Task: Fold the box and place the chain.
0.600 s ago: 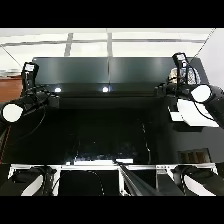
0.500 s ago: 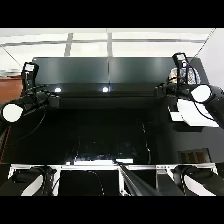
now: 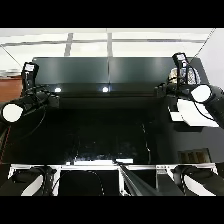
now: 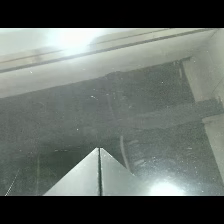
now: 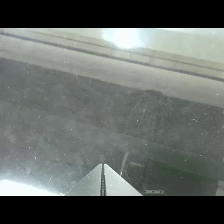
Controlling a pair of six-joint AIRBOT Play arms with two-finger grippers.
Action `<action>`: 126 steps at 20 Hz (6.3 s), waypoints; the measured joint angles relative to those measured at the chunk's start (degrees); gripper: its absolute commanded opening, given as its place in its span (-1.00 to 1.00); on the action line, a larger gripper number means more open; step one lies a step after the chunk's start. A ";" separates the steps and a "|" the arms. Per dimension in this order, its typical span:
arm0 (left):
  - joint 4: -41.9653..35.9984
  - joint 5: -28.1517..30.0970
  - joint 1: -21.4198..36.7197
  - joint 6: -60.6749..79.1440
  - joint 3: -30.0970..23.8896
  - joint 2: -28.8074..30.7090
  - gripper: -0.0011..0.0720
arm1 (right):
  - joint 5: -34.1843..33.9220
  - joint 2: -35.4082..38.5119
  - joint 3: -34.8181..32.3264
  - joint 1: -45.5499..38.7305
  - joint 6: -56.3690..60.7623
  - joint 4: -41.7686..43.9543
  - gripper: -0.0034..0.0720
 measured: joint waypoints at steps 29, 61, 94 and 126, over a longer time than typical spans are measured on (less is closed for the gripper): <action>-12.70 -6.03 -0.24 -3.93 0.59 -12.35 0.96 | 31.98 -31.32 28.00 -59.17 -13.66 -10.27 -0.21; -44.68 -26.12 -0.42 18.58 19.76 -38.86 0.96 | -11.96 14.23 -30.53 9.03 -18.43 45.72 -0.87; -43.87 -24.55 -12.35 67.93 14.45 -33.64 -0.90 | 10.51 14.05 -9.81 6.78 -20.52 9.27 0.97; -43.04 -12.90 -16.28 86.42 11.26 -36.72 -0.90 | 5.33 -3.02 -11.23 16.09 -72.11 21.90 0.97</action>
